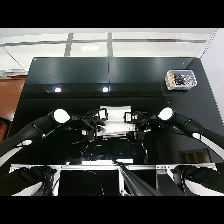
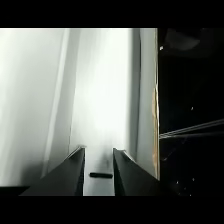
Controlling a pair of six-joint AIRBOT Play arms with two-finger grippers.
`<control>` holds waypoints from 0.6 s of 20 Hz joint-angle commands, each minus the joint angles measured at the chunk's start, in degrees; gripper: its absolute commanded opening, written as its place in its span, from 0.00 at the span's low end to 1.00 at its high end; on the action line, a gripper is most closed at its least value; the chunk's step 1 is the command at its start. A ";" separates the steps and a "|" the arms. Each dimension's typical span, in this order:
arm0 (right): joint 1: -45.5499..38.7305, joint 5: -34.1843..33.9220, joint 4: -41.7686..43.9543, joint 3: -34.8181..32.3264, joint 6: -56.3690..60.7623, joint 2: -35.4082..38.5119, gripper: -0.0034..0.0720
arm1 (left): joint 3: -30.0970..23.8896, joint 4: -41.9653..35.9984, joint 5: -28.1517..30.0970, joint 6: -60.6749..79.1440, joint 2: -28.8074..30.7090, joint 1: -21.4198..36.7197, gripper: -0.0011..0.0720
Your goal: Fold the box and place the chain.
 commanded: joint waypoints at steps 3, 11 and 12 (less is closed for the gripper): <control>0.02 0.00 0.02 0.04 0.02 -0.02 0.15 | 0.11 -3.43 0.96 -0.02 -1.60 -0.50 0.23; 0.02 0.00 0.00 0.04 0.02 -0.02 0.15 | 0.48 0.09 -1.05 -0.87 0.48 -0.17 0.29; 0.02 0.00 0.02 0.04 0.02 -0.02 0.15 | 0.81 1.66 -2.19 -3.30 1.92 0.42 0.18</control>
